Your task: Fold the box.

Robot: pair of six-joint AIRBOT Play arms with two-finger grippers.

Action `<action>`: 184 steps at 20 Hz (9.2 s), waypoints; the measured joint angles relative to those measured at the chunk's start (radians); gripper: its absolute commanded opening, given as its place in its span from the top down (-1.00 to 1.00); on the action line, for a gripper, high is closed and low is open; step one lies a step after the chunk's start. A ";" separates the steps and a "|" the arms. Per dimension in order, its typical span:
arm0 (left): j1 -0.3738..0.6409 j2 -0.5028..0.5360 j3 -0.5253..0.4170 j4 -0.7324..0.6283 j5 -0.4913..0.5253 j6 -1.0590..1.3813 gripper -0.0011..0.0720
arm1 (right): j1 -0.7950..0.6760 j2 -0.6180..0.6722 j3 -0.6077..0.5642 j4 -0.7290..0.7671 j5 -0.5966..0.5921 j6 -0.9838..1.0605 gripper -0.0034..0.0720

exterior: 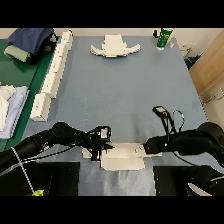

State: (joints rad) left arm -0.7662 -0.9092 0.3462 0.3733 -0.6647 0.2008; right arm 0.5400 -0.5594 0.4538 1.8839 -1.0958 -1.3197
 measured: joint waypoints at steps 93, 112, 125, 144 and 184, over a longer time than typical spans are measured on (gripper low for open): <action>0.000 0.000 0.000 0.001 0.000 0.000 0.93 | -0.031 -0.238 -0.187 0.300 0.373 -1.535 -0.36; 0.000 0.000 0.000 0.001 -0.003 0.000 0.93 | -0.029 -0.208 -0.199 0.291 0.360 -1.532 -0.67; 0.000 0.000 0.000 0.001 0.000 0.000 0.93 | -0.029 -0.212 -0.206 0.297 0.389 -1.524 -0.62; 0.000 0.000 0.000 0.001 -0.001 0.000 0.93 | -0.029 -0.225 -0.206 0.297 0.390 -1.506 -0.76; 0.000 0.011 -0.001 -0.018 0.035 -0.032 -0.37 | -0.029 -0.223 -0.204 0.274 0.384 -1.463 -0.22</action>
State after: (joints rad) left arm -0.7662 -0.8986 0.3454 0.3553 -0.6300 0.1684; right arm 0.5110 -0.7822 0.2497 2.1574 -0.7120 -2.7827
